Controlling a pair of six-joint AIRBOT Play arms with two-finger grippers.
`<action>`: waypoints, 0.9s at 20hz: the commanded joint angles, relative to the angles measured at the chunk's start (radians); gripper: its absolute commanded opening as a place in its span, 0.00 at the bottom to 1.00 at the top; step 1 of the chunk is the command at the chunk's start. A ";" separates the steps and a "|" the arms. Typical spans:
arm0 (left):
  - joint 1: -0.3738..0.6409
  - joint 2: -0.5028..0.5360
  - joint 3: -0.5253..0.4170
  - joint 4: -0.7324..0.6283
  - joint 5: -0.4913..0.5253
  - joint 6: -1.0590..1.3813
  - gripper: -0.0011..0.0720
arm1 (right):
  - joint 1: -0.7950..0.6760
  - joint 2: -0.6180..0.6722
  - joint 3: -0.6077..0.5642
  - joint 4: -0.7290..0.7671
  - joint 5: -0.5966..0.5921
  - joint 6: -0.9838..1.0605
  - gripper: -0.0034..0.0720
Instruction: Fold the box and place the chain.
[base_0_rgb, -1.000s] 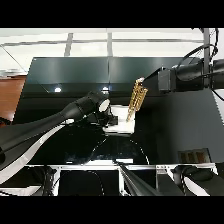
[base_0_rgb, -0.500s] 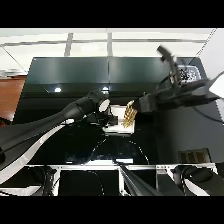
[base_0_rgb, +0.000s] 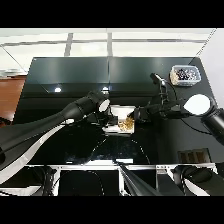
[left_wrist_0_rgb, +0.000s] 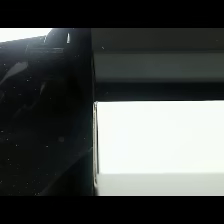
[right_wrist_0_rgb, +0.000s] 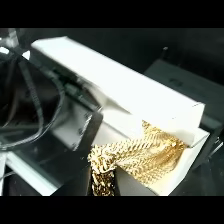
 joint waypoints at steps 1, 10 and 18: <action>0.000 0.000 0.001 0.000 0.001 0.000 0.05 | 0.001 -0.001 -0.025 0.003 -0.067 0.009 0.06; 0.000 -0.001 0.001 0.008 0.004 0.000 0.05 | -0.063 0.000 -0.025 -0.299 0.006 0.086 0.41; -0.004 -0.001 0.001 -0.004 0.033 -0.121 0.06 | -0.094 0.000 -0.025 -0.315 0.012 0.082 0.41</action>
